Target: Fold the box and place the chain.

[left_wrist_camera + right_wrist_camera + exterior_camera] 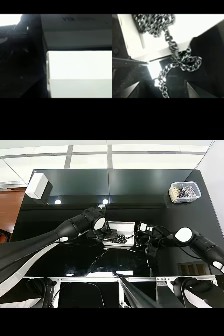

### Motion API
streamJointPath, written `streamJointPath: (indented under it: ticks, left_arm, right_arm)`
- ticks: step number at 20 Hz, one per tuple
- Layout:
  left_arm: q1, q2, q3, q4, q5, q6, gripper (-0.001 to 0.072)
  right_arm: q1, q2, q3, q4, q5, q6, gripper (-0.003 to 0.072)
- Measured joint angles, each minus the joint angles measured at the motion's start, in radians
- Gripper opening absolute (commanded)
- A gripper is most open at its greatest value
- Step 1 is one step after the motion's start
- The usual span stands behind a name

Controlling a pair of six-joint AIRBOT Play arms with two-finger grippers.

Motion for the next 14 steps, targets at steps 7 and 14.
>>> streamJointPath:
  ticks: [7,14]
  left_arm:
    - [0.000,0.000,0.000,0.000,0.002,0.000,0.0031]
    - [0.000,0.000,0.000,0.000,0.001,0.000,0.0030]
  right_arm:
    - [0.008,-0.050,-0.006,0.018,-0.062,-0.103,0.0513]
    - [0.008,-0.054,-0.007,-0.003,-0.066,-0.113,0.0487]
